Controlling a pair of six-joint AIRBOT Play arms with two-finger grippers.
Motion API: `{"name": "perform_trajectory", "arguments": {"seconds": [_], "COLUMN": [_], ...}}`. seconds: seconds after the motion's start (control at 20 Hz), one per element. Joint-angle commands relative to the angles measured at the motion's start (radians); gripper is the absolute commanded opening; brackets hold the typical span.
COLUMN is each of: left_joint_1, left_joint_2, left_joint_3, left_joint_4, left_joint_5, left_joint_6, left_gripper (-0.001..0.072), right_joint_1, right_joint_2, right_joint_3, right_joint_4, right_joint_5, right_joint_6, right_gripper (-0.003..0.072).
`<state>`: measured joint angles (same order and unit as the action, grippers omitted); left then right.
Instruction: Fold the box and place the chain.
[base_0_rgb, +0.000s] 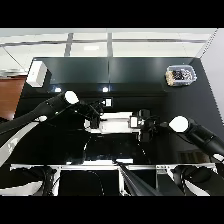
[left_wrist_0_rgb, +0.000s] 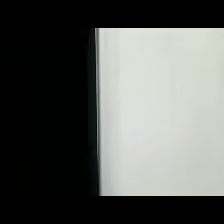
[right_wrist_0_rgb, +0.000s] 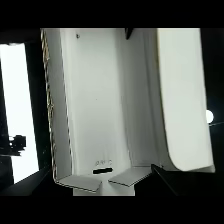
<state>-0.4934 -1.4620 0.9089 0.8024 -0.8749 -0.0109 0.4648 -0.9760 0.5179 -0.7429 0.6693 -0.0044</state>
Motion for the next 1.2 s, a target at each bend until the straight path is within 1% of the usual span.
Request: {"name": "perform_trajectory", "arguments": {"seconds": [0.0, 0.2, 0.35, 0.5, 0.6, 0.65, 0.95, 1.15], "left_joint_1": [0.0, 0.0, 0.0, 0.0, 0.0, 0.0, 0.0, 0.0], "left_joint_2": [-0.001, -0.001, -0.001, -0.001, -0.001, -0.001, -0.001, -0.001], "left_joint_3": [0.0, 0.0, 0.0, 0.001, 0.004, 0.006, 0.011, 0.011], "left_joint_4": [0.0, 0.0, 0.0, 0.0, -0.002, -0.003, -0.003, -0.004], "left_joint_5": [0.0, -0.001, 0.0, -0.001, -0.001, -0.001, -0.001, -0.002], "left_joint_6": [0.0, 0.0, 0.0, 0.0, 0.0, 0.0, 0.0, 0.0], "left_gripper": [0.0024, 0.0024, 0.0024, 0.0024, 0.0024, 0.0024, 0.0024, 0.0024], "right_joint_1": [-0.04, -0.058, -0.099, -0.114, -0.114, -0.114, -0.114, -0.114], "right_joint_2": [0.007, -0.05, -0.071, -0.092, -0.129, -0.153, -0.241, -0.277], "right_joint_3": [0.011, 0.011, 0.011, 0.011, 0.012, 0.014, 0.018, 0.021], "right_joint_4": [0.048, 0.067, 0.124, 0.249, 0.343, 0.362, 0.365, 0.315], "right_joint_5": [0.011, -0.026, -0.011, 0.043, 0.062, 0.075, 0.078, 0.078], "right_joint_6": [0.0, -0.001, -0.016, -0.184, -0.289, -0.32, -0.373, -0.375], "right_gripper": [0.0701, 0.0701, 0.0701, 0.0701, 0.0701, 0.0701, 0.0701, 0.0701]}}
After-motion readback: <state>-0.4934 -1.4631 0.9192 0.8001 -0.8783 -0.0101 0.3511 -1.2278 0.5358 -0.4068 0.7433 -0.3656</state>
